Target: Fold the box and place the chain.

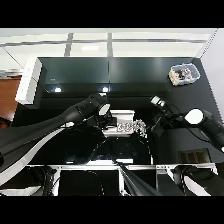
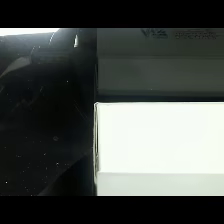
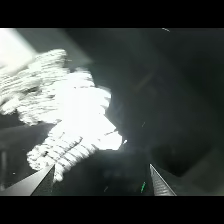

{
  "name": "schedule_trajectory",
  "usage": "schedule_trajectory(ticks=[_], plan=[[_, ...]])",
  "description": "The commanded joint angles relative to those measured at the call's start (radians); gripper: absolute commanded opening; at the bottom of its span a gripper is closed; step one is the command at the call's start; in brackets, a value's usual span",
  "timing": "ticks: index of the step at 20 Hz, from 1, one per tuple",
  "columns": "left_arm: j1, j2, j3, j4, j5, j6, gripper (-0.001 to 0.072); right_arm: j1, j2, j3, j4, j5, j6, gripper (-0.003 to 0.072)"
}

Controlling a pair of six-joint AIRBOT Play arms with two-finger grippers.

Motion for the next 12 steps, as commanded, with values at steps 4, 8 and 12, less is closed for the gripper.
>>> schedule_trajectory(ticks=[4,8,12], plan=[[0.0,-0.001,0.0,0.0,-0.015,0.0,0.0026,0.041,-0.157,-0.025,0.367,-0.05,-0.745,0.0692],[0.0,-0.001,0.0,0.0,-0.014,0.0,0.0026,0.077,-0.179,-0.025,0.365,-0.082,-0.844,0.0693],[0.0,-0.001,0.0,0.0,-0.014,0.0,0.0026,0.119,-0.203,-0.025,0.365,-0.141,-0.841,0.0693]])
